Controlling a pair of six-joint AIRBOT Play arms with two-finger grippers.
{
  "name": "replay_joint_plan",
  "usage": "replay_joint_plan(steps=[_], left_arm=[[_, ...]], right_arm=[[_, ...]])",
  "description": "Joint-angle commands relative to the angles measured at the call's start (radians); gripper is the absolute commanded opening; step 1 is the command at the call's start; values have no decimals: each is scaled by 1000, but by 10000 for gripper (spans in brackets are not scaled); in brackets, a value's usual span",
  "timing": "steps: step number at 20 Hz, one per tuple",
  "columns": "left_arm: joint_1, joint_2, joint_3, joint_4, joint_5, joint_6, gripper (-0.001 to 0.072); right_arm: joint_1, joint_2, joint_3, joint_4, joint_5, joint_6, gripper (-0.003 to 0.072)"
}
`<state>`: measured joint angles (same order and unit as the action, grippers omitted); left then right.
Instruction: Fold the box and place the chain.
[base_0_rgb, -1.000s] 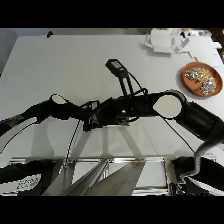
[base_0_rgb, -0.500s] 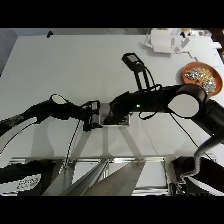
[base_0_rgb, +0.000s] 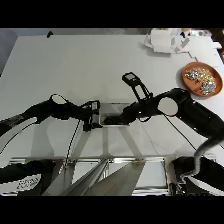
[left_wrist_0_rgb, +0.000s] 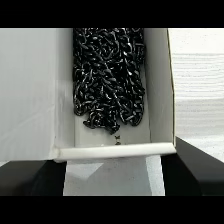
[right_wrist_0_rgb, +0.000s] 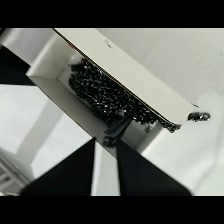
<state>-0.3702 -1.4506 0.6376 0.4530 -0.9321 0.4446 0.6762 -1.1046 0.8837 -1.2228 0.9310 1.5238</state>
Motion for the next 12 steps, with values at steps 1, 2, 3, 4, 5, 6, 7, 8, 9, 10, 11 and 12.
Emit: replay_joint_plan(steps=[1, 2, 3, 4, 5, 6, 7, 8, 9, 10, 11, 12], left_arm=[[1, 1, 0, 0, 0, 0, 210], [1, 1, 0, 0, 0, 0, 210], [1, 1, 0, 0, 0, 0, 210], [1, 1, 0, 0, 0, 0, 210], [1, 1, 0, 0, 1, 0, 210], [1, 1, 0, 0, 0, 0, 210], [1, 1, 0, 0, 0, 0, 210], [1, 1, 0, 0, 0, 0, 210], [1, 1, 0, 0, 0, 0, 210], [1, 1, 0, 0, 0, 0, 210], [1, 1, 0, 0, 1, 0, 210], [1, 1, 0, 0, 0, 0, 210]], right_arm=[[-4, -38, -17, 19, -18, -99, 264], [-14, -28, -17, 35, -17, -125, 263], [-36, -8, -16, 50, -15, -156, 262], [-66, 19, -16, 60, -11, -191, 262], [-106, 51, -16, 61, -3, -233, 261], [-152, 81, -16, 61, 10, -276, 261], [-212, 108, -16, 60, 29, -340, 255], [-270, 121, -17, 59, 47, -414, 224], [-333, 120, -18, 59, 58, -496, 221], [-386, 109, -24, 63, 53, -580, 222], [-426, 92, -35, 84, 39, -666, 226], [-458, 68, -53, 118, 16, -776, 242]])
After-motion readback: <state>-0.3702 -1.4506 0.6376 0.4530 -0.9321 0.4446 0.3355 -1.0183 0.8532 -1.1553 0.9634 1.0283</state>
